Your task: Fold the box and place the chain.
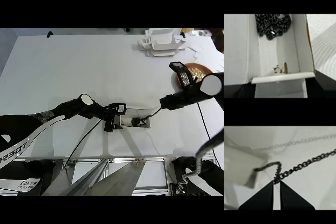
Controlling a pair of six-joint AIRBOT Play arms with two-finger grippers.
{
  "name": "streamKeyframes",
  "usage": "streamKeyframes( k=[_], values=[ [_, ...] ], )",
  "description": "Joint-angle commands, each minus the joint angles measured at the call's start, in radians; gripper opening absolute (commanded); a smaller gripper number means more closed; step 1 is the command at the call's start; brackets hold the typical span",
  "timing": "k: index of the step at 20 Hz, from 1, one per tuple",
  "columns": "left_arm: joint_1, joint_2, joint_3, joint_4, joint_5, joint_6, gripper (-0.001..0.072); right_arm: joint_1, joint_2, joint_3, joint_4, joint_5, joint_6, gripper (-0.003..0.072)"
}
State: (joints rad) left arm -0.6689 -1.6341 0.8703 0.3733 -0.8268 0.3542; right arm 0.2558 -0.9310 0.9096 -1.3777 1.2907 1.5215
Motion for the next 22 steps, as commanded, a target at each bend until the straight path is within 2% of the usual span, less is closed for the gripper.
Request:
streamKeyframes(
  k=[1, 5, 10, 14, 18, 22],
  values=[
    [0.0, 0.0, 0.0, 0.0, 0.0, 0.0, 0.0014, 0.109, 0.127, 0.0, 0.134, 0.026, -0.011, 0.0016],
    [0.0, 0.0, 0.0, 0.0, 0.0, 0.0, 0.0014, 0.193, 0.149, 0.0, 0.223, 0.019, -0.011, 0.0016],
    [0.0, 0.0, 0.0, 0.0, 0.0, 0.0, 0.0014, 0.253, 0.156, 0.0, 0.251, -0.052, -0.008, 0.0016],
    [0.0, 0.0, 0.0, 0.0, 0.0, 0.0, 0.0014, 0.254, 0.16, 0.0, 0.302, -0.066, -0.008, 0.0016],
    [0.0, 0.0, 0.0, 0.0, 0.0, 0.0, 0.0014, 0.254, 0.15, 0.0, 0.302, -0.162, -0.008, 0.0017],
    [0.0, 0.0, 0.0, 0.0, 0.0, 0.0, 0.0014, 0.254, 0.106, -0.009, 0.302, -0.154, -0.012, 0.0018]
  ],
)
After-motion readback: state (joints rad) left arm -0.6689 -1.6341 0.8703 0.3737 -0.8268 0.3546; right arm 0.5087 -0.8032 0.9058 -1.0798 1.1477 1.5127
